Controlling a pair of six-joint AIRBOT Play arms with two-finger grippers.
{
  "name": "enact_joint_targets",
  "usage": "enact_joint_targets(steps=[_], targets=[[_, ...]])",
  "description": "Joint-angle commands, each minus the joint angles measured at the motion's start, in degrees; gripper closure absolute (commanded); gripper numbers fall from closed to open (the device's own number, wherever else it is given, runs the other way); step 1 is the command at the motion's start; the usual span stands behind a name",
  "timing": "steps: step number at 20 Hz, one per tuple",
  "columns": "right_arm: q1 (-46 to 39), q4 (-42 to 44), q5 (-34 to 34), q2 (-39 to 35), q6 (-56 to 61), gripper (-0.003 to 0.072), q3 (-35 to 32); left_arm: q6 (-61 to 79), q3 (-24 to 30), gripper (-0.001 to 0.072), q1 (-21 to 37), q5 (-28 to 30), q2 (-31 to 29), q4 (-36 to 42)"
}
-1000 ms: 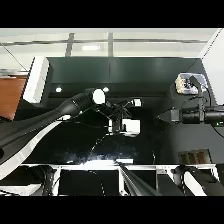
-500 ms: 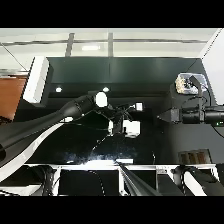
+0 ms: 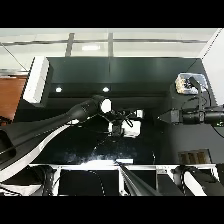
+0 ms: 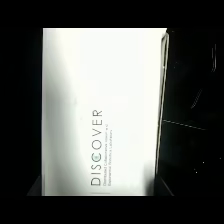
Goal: Fold the box and place the chain.
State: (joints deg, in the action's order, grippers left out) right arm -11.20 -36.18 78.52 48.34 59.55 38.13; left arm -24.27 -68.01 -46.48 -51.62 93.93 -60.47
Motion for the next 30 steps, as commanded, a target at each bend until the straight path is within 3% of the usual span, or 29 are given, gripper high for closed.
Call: enact_joint_targets(steps=[1, 5, 10, 12, 14, 18, 23, 30], targets=[[0.00, -0.52, 0.02, -0.04, 0.02, 0.0668, 0.04, -3.76, -0.42, 0.0380, 0.70, -0.09, -1.49, -3.43], [0.00, -0.52, -0.13, -0.04, 0.02, 0.0668, 0.04, -14.60, -0.39, 0.0378, 6.64, -4.55, -6.62, -8.13], [0.00, -0.52, -0.63, -0.04, 0.00, 0.0668, 0.04, -37.88, -0.31, 0.0378, 27.15, -18.47, -10.16, -8.70], [0.00, -0.55, -1.22, -0.04, 0.00, 0.0668, 0.04, -52.06, -0.24, 0.0378, 35.01, -24.65, -11.08, -12.76], [0.00, -0.55, -1.88, -0.04, -0.02, 0.0668, 0.04, -55.47, 1.25, 0.0378, 41.31, -26.91, -13.62, -16.44], [0.02, -0.55, -3.34, -0.04, -0.04, 0.0668, 0.04, -53.72, 8.94, 0.0378, 52.57, -25.55, -21.03, -21.27], [0.02, -0.50, -5.16, -0.04, -0.66, 0.0668, 0.04, -53.70, 18.60, 0.0378, 65.96, -24.22, -26.10, -23.21], [0.02, -0.50, -6.47, -0.04, -1.27, 0.0668, 0.04, -50.01, 20.17, 0.0377, 73.31, -13.20, -28.09, -27.10]])
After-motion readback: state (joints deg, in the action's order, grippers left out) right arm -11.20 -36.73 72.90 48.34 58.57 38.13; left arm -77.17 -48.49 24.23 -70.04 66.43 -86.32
